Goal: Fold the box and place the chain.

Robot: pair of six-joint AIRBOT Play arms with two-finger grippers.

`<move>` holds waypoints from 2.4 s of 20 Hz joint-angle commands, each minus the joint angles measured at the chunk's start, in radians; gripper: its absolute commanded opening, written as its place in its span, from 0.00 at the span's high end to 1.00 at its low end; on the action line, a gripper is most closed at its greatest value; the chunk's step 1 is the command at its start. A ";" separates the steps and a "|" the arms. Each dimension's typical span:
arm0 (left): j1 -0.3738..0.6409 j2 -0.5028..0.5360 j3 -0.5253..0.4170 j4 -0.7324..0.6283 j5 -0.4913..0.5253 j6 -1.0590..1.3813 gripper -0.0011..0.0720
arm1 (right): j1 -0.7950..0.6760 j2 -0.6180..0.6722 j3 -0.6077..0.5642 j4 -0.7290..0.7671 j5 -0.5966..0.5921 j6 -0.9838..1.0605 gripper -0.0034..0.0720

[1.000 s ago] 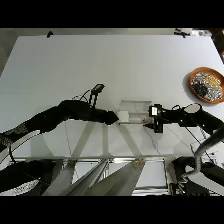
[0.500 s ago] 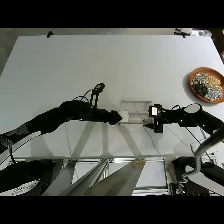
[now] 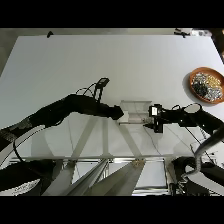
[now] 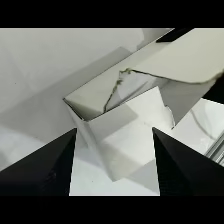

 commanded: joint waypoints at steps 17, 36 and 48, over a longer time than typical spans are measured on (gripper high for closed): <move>-0.029 -0.189 0.404 0.367 0.496 -0.537 0.26 | 0.000 0.000 0.000 0.000 0.000 0.000 0.38; -0.162 -0.237 0.404 0.521 0.372 -0.761 0.26 | 0.000 0.000 0.000 0.000 0.000 0.000 0.38; -0.191 -0.243 0.404 0.567 0.311 -0.833 0.42 | 0.000 0.000 0.000 0.000 0.000 0.000 0.38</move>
